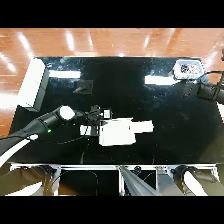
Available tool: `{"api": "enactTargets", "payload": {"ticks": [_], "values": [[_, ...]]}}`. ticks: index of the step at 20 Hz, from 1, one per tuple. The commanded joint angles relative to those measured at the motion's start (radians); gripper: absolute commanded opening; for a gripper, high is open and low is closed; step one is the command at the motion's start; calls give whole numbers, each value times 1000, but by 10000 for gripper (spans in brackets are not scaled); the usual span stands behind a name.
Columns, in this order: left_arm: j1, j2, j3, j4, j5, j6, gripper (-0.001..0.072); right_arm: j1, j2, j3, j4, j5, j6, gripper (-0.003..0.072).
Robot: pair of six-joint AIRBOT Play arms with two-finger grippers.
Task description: Fold the box and place the chain.
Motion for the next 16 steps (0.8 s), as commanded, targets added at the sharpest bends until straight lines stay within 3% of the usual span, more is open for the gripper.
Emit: {"api": "enactTargets", "payload": {"ticks": [1,5,8,11,12,14,16], "values": [[1,-13,-5,-15,17,5,15,0,0,0,-10,-18,0,704],[1,-17,-5,-41,12,5,15,0,-14,0,-13,44,-24,704],[1,-18,-5,-46,13,5,16,30,-29,-26,53,-47,-170,705],[1,-18,-5,-45,13,5,17,77,-67,-27,264,-60,-540,706],[2,-18,-4,-43,14,5,17,118,-79,-29,201,-89,-789,706],[3,-18,-4,-42,14,5,17,182,-124,-29,23,-133,-1045,707],[3,-18,-4,-41,13,5,17,231,-182,-39,2,-1,-1191,707]]}}
